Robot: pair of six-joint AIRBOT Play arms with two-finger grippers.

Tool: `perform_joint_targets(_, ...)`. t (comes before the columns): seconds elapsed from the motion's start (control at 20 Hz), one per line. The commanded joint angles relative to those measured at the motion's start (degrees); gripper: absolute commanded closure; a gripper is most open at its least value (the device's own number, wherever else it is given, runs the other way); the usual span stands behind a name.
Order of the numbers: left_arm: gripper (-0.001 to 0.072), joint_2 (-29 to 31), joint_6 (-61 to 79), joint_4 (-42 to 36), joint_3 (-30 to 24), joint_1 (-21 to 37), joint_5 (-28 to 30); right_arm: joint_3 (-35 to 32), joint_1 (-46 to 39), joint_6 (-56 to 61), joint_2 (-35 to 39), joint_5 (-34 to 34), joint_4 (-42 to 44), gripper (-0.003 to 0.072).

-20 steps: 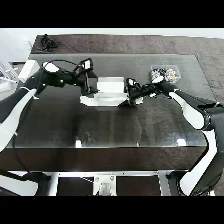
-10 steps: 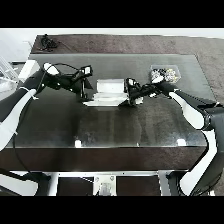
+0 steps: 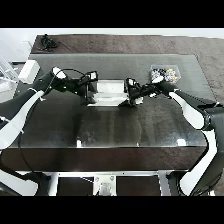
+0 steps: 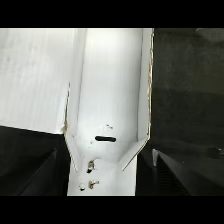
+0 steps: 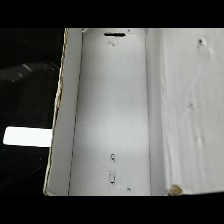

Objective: Fold the box and place the chain.

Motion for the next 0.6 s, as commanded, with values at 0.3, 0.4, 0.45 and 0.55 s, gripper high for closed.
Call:
perform_joint_targets(0.3, 0.0065, -0.26, 0.02, 1.75, -0.02, -0.13, 4.90, 0.00, 0.04, 0.02, -0.02, 0.02, 0.00, 0.0100)
perform_joint_targets(0.4, 0.0065, -1.49, 0.13, 1.75, -0.02, -0.13, 4.68, 0.00, 0.04, 0.02, -0.02, 0.02, 0.00, 0.0100)
perform_joint_targets(0.45, 0.0065, -2.12, 0.15, 1.75, -0.02, -0.13, 4.22, 0.00, 0.07, 0.02, -0.02, 0.02, 0.02, 0.0100)
perform_joint_targets(0.55, 0.0065, -2.95, 0.15, 1.60, -0.02, -0.13, 3.89, 0.00, 0.04, 0.02, -0.02, 0.02, 0.00, 0.0100)
